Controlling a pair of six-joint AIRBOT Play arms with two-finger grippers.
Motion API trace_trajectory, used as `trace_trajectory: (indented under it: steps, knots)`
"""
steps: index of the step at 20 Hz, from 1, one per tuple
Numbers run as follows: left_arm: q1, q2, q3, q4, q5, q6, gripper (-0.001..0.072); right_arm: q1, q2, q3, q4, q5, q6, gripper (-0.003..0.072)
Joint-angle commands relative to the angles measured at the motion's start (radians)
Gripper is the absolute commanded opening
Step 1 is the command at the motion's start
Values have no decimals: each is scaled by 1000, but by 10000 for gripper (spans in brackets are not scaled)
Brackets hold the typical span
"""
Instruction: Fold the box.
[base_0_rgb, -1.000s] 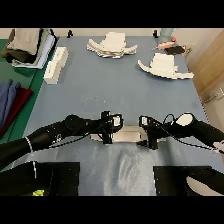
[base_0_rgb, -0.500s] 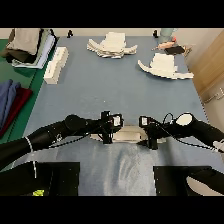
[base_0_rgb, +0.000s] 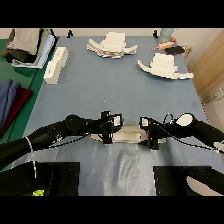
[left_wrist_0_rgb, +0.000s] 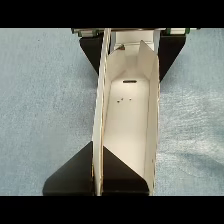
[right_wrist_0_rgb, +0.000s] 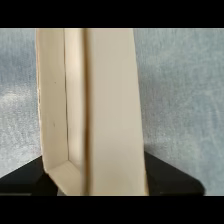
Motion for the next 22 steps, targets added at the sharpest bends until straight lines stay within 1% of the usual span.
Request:
trace_trajectory:
  steps: [1,2,6,11,14,16,22]
  knots:
    - [0,0,0,0,0,0,20,-1,26,1,11,15,9,601]
    - [0,0,0,0,0,0,19,-1,26,1,16,15,9,612]
    - [0,0,0,0,0,0,20,-1,26,1,37,18,9,611]
    - [0,0,0,0,0,0,19,0,26,-35,31,-10,9,596]
    - [0,0,0,0,0,0,20,-1,25,-37,31,-22,9,586]
    - [0,0,0,0,0,0,20,0,14,-37,31,-24,9,529]
    - [0,0,0,0,0,0,20,-1,8,-37,31,-36,9,518]
